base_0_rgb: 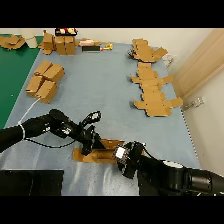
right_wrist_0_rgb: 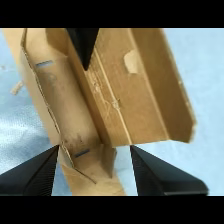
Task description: Fold the box.
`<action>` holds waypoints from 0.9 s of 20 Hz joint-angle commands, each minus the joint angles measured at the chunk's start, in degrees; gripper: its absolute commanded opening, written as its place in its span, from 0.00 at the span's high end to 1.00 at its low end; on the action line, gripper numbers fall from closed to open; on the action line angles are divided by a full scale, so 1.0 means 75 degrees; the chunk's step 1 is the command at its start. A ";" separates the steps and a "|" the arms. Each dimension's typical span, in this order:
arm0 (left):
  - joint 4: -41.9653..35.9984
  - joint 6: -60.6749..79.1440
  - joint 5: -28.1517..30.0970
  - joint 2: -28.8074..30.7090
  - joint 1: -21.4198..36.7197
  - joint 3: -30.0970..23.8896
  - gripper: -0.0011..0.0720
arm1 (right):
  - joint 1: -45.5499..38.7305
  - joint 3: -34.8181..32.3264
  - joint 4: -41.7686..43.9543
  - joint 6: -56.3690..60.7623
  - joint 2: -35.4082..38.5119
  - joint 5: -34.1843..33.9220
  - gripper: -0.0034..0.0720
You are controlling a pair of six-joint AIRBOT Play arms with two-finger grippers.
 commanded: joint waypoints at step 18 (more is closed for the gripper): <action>0.0003 0.0003 0.0000 -0.0003 0.0000 0.0009 0.97 | -0.4785 0.0093 0.8443 -1.0311 -0.1443 0.0254 0.01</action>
